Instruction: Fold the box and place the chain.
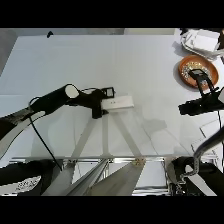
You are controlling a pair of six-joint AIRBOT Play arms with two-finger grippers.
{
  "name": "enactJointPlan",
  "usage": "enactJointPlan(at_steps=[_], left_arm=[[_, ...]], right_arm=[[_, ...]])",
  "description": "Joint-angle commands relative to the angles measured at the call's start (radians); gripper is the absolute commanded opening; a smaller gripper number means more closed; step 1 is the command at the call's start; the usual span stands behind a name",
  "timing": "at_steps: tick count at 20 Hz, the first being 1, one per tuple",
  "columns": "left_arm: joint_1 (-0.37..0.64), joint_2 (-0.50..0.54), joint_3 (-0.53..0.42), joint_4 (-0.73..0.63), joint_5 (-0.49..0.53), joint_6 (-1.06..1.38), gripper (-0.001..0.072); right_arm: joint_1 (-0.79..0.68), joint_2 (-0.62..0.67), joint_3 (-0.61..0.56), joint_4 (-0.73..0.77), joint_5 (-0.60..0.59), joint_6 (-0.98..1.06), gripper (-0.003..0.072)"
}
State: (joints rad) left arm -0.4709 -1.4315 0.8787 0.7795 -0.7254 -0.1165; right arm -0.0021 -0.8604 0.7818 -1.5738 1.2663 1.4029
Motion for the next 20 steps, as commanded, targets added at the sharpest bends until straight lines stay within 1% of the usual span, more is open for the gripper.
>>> enactJointPlan(at_steps=[1, 5, 8, 10, 13, 15, 17, 20], left_arm=[[0.127, 0.066, 0.000, 0.000, -0.005, -0.134, 0.0005], [0.280, 0.089, 0.000, 0.002, -0.013, -0.184, 0.0004], [0.352, 0.089, 0.000, 0.032, -0.016, -0.200, 0.0004], [0.384, 0.089, 0.000, 0.128, -0.014, -0.267, 0.0004], [0.426, 0.088, 0.000, 0.327, -0.011, -0.450, 0.0004], [0.456, 0.088, 0.000, 0.418, -0.011, -0.560, 0.0004], [0.493, 0.088, 0.000, 0.443, -0.012, -0.634, 0.0004], [0.549, 0.087, 0.000, 0.441, -0.014, -0.732, 0.0005]], right_arm=[[-0.004, 0.001, 0.001, 0.007, -0.034, 0.002, 0.0011], [-0.004, 0.001, 0.001, 0.011, -0.034, 0.002, 0.0011], [-0.004, 0.001, 0.001, 0.012, -0.039, 0.002, 0.0011], [-0.004, 0.001, 0.001, 0.013, -0.049, 0.002, 0.0011], [-0.004, 0.001, 0.001, 0.019, -0.066, 0.003, 0.0011], [-0.004, 0.001, 0.001, 0.033, -0.079, 0.003, 0.0011], [-0.004, 0.001, 0.001, 0.042, -0.086, 0.003, 0.0011], [-0.004, 0.001, 0.001, 0.042, -0.085, 0.003, 0.0012]])
